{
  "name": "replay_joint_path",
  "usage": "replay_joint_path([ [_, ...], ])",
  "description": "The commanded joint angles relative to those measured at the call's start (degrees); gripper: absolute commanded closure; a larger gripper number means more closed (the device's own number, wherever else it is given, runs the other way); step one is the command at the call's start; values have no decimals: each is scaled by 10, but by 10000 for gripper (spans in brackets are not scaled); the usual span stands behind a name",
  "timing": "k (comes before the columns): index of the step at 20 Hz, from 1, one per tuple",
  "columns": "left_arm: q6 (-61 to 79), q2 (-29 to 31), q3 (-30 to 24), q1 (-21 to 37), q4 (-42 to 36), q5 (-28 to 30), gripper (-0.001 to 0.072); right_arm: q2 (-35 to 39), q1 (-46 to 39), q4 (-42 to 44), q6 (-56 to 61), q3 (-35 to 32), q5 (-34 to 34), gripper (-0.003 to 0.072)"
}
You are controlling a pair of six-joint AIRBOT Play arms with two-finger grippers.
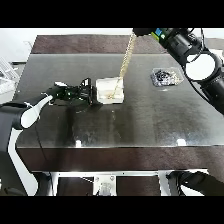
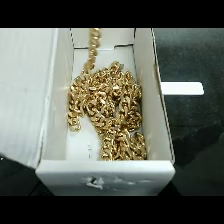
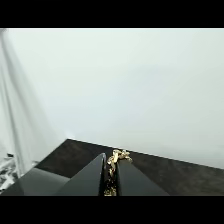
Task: Fold the box and place the chain.
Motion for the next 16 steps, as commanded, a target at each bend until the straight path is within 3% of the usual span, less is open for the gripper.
replay_joint_path([
  [1,0,0,0,0,0,0,293,1,30,2,-8,2,7,683],
  [10,0,0,0,0,0,0,293,-35,35,7,11,-5,41,683],
  [16,0,0,0,0,0,0,293,-60,35,7,89,-100,47,682],
])
